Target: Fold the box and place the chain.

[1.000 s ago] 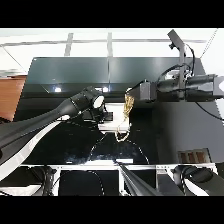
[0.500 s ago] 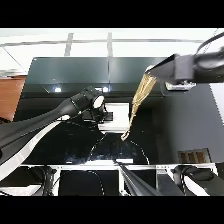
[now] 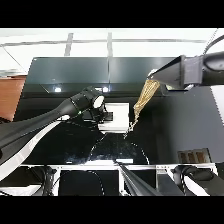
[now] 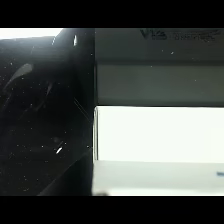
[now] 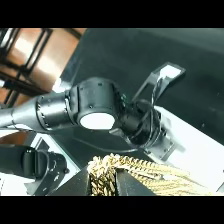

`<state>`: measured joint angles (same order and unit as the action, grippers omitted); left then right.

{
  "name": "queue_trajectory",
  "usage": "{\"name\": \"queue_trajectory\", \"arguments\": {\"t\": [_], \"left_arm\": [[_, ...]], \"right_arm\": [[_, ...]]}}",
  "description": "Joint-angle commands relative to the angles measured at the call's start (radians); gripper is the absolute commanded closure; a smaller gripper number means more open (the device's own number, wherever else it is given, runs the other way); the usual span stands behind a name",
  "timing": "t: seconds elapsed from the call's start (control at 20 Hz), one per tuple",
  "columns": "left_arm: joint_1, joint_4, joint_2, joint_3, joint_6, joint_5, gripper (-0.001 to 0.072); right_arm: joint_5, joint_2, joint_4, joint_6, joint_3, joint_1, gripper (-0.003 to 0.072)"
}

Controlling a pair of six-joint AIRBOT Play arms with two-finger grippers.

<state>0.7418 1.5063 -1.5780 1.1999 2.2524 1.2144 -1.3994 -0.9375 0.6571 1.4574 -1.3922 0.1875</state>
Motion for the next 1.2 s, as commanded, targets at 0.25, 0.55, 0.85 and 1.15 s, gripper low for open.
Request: {"name": "queue_trajectory", "arguments": {"t": [0.25,0.55,0.85,1.15], "left_arm": [[-0.001,0.001,0.000,0.001,-0.001,-0.001,0.0683],[-0.001,0.001,0.000,0.001,-0.001,-0.001,0.0683],[-0.001,0.001,0.000,0.001,-0.001,-0.001,0.0683],[-0.001,0.001,0.000,0.001,-0.001,0.000,0.0683]], "right_arm": [[0.220,-0.041,-0.011,-0.010,0.211,0.142,0.0673],[0.253,-0.127,0.040,-0.015,0.271,0.198,0.0673],[0.417,-0.127,0.111,0.012,0.528,0.204,0.0672],[0.465,-0.129,0.105,-0.031,0.624,0.179,0.0304]]}}
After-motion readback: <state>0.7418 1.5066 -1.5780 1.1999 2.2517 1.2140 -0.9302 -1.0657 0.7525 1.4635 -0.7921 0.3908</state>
